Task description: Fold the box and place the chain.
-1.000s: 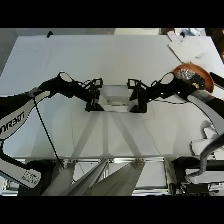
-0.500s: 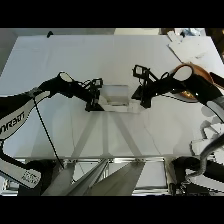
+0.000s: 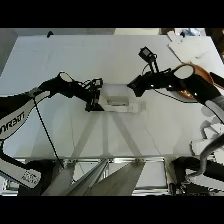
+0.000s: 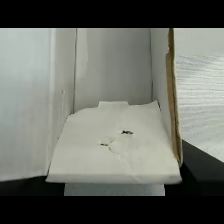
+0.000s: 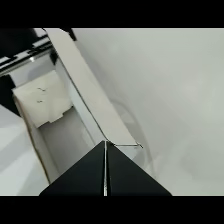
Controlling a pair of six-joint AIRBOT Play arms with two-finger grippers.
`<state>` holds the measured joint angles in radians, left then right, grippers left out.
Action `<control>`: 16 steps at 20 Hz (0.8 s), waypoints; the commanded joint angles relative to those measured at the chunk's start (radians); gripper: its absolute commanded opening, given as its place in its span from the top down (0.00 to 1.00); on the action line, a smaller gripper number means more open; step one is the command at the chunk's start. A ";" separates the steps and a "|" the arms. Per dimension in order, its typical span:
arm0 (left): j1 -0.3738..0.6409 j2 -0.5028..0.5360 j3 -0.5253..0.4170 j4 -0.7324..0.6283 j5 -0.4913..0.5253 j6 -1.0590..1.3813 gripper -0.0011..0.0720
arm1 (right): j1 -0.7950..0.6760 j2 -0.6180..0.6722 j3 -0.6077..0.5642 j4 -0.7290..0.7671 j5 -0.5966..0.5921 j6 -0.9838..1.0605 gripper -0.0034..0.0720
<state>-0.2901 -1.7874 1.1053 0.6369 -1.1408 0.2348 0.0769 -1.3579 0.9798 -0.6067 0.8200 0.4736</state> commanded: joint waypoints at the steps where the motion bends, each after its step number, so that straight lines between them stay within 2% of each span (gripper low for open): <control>1: 0.000 0.000 0.000 0.000 0.000 0.000 0.70 | 0.000 -0.069 0.001 0.014 -0.091 0.055 0.95; 5: 0.000 0.000 0.000 0.000 0.000 0.000 0.70 | 0.000 -0.117 0.001 0.060 -0.204 0.053 0.95; 16: 0.000 0.000 0.000 0.000 0.000 0.000 0.70 | 0.001 -0.180 0.001 0.062 -0.131 0.045 0.95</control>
<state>-0.2901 -1.7874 1.1053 0.6369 -1.1408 0.2352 0.0769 -1.5261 0.9802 -0.5461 0.6594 0.5186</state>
